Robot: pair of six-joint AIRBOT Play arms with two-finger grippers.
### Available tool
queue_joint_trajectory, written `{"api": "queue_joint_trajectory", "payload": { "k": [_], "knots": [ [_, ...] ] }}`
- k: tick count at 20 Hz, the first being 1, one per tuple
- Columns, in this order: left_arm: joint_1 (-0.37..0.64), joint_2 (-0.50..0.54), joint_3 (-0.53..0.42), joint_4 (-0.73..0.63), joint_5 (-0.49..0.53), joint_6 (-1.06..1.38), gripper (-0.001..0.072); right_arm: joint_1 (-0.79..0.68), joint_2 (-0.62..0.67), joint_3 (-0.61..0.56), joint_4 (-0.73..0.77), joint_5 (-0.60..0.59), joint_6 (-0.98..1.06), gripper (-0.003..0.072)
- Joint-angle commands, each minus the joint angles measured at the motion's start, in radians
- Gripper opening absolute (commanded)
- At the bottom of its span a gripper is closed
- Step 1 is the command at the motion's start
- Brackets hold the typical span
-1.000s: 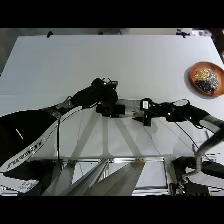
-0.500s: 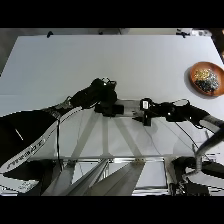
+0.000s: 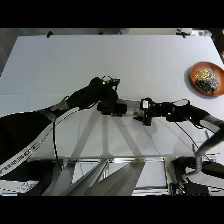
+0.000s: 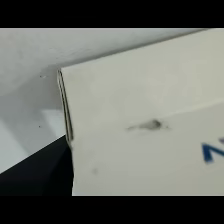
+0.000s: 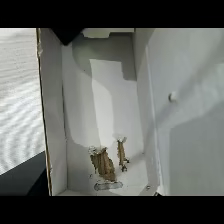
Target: Fold the box and place the chain.
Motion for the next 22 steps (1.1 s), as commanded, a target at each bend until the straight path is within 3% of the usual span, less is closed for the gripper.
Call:
{"api": "queue_joint_trajectory", "payload": {
  "k": [1, 6, 8, 11, 14, 16, 19, 22],
  "knots": [
    [0.001, 0.037, 0.001, 0.022, 0.035, 0.056, 0.0476, 0.000, 0.000, 0.000, -0.002, 0.005, 0.000, 0.0502],
    [0.002, 0.085, 0.001, 0.094, 0.127, 0.109, 0.0476, 0.000, 0.000, 0.000, -0.002, 0.005, 0.000, 0.0502],
    [0.002, 0.111, 0.001, 0.182, 0.166, 0.108, 0.0475, 0.000, 0.000, 0.000, -0.002, 0.005, 0.000, 0.0502],
    [0.002, 0.133, 0.001, 0.266, 0.140, 0.036, 0.0432, 0.000, 0.000, 0.000, -0.002, 0.005, 0.000, 0.0502],
    [0.002, 0.120, 0.001, 0.212, 0.066, 0.027, 0.0432, 0.000, 0.000, 0.000, -0.002, 0.005, 0.000, 0.0502],
    [0.012, 0.101, 0.001, 0.179, 0.046, -0.003, 0.0340, 0.000, 0.000, 0.000, -0.002, 0.005, 0.000, 0.0502],
    [0.061, 0.074, 0.001, 0.016, 0.024, -0.010, 0.0334, 0.000, 0.000, 0.000, -0.002, 0.005, 0.000, 0.0502],
    [0.093, 0.070, 0.001, 0.002, 0.021, -0.013, 0.0333, 0.000, 0.000, 0.000, -0.002, 0.005, 0.000, 0.0502]
  ]
}}
